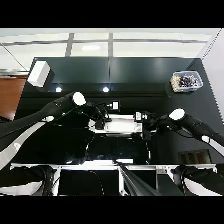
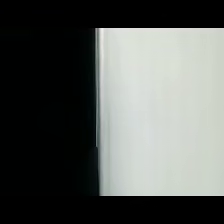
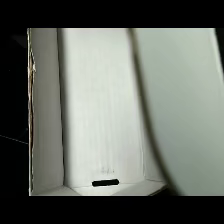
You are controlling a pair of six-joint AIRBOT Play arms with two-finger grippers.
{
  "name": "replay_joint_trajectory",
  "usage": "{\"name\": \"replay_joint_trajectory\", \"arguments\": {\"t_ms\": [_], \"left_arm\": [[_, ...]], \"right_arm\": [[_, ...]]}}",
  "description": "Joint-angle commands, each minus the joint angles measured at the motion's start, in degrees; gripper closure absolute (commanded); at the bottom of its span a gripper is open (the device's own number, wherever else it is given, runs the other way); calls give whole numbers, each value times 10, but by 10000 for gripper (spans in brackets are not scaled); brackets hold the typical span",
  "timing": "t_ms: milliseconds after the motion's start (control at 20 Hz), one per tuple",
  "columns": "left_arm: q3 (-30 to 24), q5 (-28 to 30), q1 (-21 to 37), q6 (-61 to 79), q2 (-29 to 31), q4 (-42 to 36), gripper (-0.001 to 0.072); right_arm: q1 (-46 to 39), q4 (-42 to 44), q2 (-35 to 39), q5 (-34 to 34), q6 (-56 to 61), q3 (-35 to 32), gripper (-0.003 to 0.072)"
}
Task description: Fold the box and place the chain.
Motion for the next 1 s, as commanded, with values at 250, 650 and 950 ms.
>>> {"name": "replay_joint_trajectory", "arguments": {"t_ms": [250,650,950], "left_arm": [[1,0,0,0,0,0,685],[1,0,0,0,0,0,686],[1,1,0,0,0,0,686]], "right_arm": [[7,-9,-1,-7,7,0,-5],[7,-9,-1,-10,9,0,163],[7,-9,-1,-10,9,0,165]]}}
